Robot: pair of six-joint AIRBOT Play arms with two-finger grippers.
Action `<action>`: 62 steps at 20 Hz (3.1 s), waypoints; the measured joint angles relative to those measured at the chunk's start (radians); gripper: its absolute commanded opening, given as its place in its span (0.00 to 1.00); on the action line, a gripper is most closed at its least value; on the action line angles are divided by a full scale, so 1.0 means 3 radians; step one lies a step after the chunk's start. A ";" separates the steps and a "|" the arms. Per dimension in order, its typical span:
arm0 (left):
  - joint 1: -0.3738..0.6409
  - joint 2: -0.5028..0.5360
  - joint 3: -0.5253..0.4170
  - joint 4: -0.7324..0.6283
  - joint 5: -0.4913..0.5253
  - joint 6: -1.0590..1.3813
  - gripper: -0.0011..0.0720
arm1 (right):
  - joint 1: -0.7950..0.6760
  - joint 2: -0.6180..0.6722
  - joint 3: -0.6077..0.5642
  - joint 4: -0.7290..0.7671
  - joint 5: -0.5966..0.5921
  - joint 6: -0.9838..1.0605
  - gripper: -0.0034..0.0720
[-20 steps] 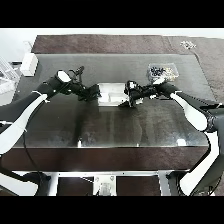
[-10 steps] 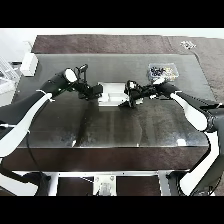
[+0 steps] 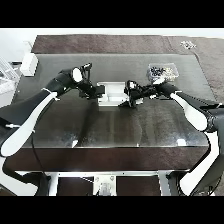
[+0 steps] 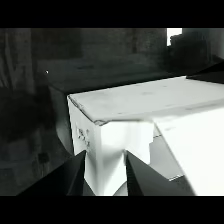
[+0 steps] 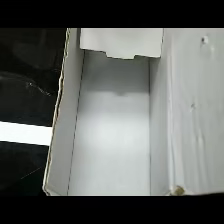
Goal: Fold the box and place the chain.
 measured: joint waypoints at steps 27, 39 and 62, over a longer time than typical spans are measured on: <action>-0.0122 -0.0282 0.0388 0.0230 -0.0275 -0.0004 0.89 | 0.0001 0.0000 0.0000 -0.0001 0.0003 0.0001 0.82; -0.0139 -0.0318 0.0509 0.0477 -0.0417 -0.0146 0.68 | 0.0001 0.0000 0.0000 -0.0001 0.0003 0.0001 0.82; -0.0282 -0.0593 0.0921 0.0815 -0.0764 -0.0398 0.47 | 0.0001 0.0000 0.0000 -0.0001 0.0003 0.0004 0.82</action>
